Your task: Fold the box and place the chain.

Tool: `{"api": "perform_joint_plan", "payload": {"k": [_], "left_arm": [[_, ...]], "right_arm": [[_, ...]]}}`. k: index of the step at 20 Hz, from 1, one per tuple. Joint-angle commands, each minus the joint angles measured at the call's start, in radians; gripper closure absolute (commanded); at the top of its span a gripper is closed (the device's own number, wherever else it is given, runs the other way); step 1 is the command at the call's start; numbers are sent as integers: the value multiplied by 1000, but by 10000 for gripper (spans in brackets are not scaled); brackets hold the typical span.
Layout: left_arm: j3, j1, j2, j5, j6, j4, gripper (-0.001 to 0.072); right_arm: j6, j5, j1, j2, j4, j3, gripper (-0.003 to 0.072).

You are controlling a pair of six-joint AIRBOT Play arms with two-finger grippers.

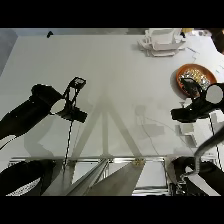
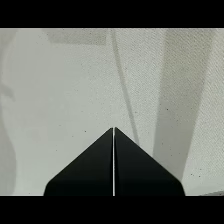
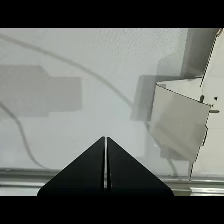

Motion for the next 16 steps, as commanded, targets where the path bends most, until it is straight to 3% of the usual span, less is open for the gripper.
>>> {"api": "perform_joint_plan", "payload": {"k": [1,16], "left_arm": [[0,1,1,0,0,0,700],[0,1,1,0,0,0,700]], "right_arm": [[0,0,-1,1,0,0,669],[-30,-46,-1,1,-7,0,669]]}}
